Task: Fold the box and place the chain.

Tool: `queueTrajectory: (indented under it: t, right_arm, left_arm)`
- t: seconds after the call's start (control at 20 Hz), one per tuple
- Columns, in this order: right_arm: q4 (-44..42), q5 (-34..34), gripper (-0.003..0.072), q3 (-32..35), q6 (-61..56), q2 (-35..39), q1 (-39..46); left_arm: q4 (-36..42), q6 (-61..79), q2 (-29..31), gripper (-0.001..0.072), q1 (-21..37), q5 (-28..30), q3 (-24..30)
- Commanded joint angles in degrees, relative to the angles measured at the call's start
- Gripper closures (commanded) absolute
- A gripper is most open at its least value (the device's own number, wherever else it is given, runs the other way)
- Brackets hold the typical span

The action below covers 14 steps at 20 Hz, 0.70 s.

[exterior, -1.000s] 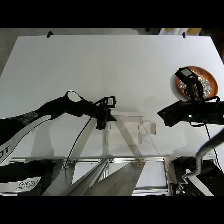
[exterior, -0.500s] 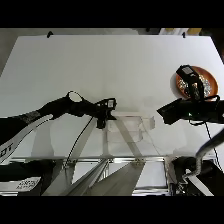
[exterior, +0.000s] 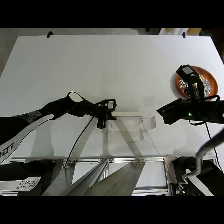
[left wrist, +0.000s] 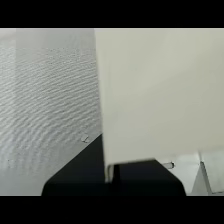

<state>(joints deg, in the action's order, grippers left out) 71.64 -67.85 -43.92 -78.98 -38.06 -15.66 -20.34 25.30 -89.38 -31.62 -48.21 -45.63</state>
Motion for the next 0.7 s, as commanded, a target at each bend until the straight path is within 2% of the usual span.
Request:
queueTrajectory:
  t: [0.0, 0.65]
  right_arm:
    - [0.0, -0.2, 0.039, 0.0, 0.0, 0.0, 0.0]
    - [0.0, -0.3, 0.0391, 0.0, 0.0, 0.0, 0.0]
  left_arm:
    - [0.6, 0.4, -0.8, 0.0704, 0.0, 0.0, 0.0]
    - [0.2, 0.4, -1.5, 0.0703, 0.0, 0.0, 0.0]
